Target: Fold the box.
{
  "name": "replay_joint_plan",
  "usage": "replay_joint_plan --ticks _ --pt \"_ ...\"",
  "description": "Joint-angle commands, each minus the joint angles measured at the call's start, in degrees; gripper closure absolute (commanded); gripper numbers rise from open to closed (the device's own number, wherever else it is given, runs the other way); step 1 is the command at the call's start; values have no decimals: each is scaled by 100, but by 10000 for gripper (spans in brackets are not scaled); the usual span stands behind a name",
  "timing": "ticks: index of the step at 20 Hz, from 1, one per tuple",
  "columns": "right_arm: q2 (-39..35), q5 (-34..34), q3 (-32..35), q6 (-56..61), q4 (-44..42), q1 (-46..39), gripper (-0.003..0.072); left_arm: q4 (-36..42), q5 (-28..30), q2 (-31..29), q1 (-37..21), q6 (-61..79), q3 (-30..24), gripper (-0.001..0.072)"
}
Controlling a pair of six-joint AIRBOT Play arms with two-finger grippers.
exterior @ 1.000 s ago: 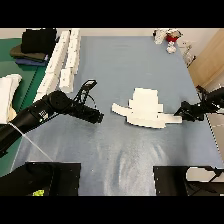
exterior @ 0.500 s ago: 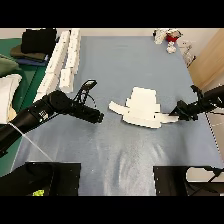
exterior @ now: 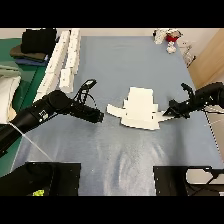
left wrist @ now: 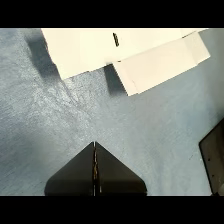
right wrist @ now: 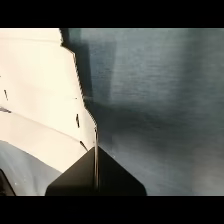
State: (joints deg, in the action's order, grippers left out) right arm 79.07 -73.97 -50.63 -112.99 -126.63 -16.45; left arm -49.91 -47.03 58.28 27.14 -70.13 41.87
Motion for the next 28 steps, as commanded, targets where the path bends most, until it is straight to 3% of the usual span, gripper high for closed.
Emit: replay_joint_plan --ticks 1,2,3,4,5,9,12,14,19,28 --pt "-212 15 157 -107 -343 330 683 7 -46 -2 -219 0 52 695" --pt "-356 61 291 -151 -413 520 683 20 -151 -2 -413 0 105 694" --pt "-531 125 459 -155 -444 713 683 52 -308 0 -660 0 179 557" --pt "-750 214 693 -155 -446 918 683 136 -474 0 -933 0 243 320" --pt "-1003 302 968 -151 -496 1095 683 245 -647 0 -1196 11 284 291" --pt "-2284 1005 2151 -157 -973 1779 683 367 -1368 50 -2028 122 313 291" --pt "-2879 1587 2590 13 -820 2396 681 402 -1502 282 -2188 365 313 290" --pt "-2874 1552 2601 590 -828 2702 682 660 -1513 527 -2188 682 315 291" --pt "-2879 2081 2601 348 -868 3456 683 1609 -1499 1244 -2186 1620 315 290" --pt "-2876 2146 2601 350 -863 3620 683 2006 -1502 2531 -2177 2566 511 291"
